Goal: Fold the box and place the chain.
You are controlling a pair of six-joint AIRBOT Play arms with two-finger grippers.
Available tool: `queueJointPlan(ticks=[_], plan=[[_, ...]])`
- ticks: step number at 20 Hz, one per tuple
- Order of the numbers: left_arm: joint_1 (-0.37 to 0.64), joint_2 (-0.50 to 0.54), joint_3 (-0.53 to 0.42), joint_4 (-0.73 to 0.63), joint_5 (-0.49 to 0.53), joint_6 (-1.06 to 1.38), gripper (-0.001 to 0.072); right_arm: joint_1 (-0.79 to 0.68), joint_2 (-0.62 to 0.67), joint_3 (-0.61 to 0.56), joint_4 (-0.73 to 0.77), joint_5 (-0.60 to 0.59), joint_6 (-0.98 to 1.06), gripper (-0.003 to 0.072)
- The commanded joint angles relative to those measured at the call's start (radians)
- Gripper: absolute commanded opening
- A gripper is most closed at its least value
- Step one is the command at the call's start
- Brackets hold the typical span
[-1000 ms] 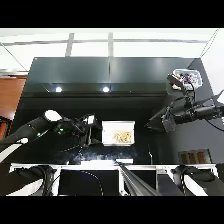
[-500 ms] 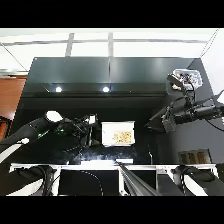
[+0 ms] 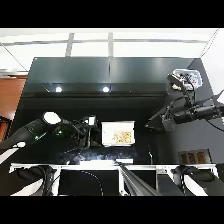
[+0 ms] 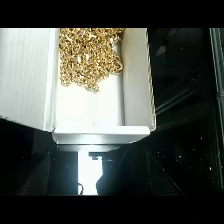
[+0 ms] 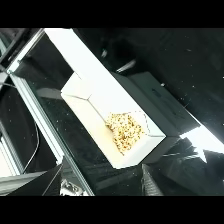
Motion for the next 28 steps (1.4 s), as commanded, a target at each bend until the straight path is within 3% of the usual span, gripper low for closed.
queueJointPlan(ticks=[1, 7, 21, 28], plan=[[-0.026, 0.008, -0.013, 0.003, 0.049, -0.051, 0.0713, 0.000, 0.000, 0.001, 0.000, -0.008, 0.000, 0.0570], [-0.109, 0.006, -0.013, 0.003, 0.190, -0.152, 0.0714, 0.000, 0.000, 0.001, 0.000, -0.008, 0.000, 0.0570], [-0.115, 0.006, -0.012, 0.002, 0.187, -0.031, 0.0711, 0.000, 0.000, 0.001, 0.000, -0.008, 0.000, 0.0570], [-0.115, 0.001, -0.012, -0.117, 0.187, 0.064, 0.0711, 0.000, 0.000, 0.001, 0.000, -0.009, 0.000, 0.0570]])
